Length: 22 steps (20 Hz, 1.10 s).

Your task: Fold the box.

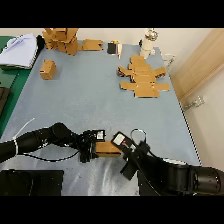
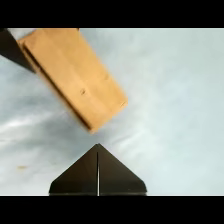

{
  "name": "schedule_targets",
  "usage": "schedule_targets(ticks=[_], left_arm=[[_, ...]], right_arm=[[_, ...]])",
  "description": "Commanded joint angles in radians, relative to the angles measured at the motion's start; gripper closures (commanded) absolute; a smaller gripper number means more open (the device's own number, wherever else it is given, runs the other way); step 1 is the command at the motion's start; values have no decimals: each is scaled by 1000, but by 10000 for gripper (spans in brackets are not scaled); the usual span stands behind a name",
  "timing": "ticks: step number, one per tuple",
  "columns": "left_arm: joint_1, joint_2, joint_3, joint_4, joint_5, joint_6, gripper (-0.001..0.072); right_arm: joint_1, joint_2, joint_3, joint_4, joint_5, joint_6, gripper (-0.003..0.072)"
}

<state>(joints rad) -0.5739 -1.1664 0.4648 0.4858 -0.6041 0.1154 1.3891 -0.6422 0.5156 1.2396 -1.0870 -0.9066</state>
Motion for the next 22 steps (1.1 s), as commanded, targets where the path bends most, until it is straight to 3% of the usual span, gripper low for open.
schedule_targets(ticks=[1,3,4,5,6,8,10,13,16,22], left_arm=[[1,1,0,0,0,0,292],[1,1,0,0,0,0,292],[1,1,0,0,1,0,292],[1,1,0,0,1,0,292],[1,1,0,0,2,0,292],[0,1,0,0,0,0,292],[1,1,0,0,0,0,292],[1,1,0,0,0,0,292],[1,1,0,0,0,0,292],[1,1,0,0,0,0,292]], right_arm=[[0,11,-84,338,306,418,684],[-2,-1,-145,382,737,620,684],[-21,-12,-167,316,944,712,684],[-60,-24,-177,262,1060,776,684],[-105,-33,-180,240,1094,785,685],[-188,-39,-192,201,997,782,685],[-240,-38,-220,195,983,782,685],[-244,-38,-239,192,954,782,685],[-228,-38,-249,195,836,783,684],[-229,-38,-249,146,814,783,685]])
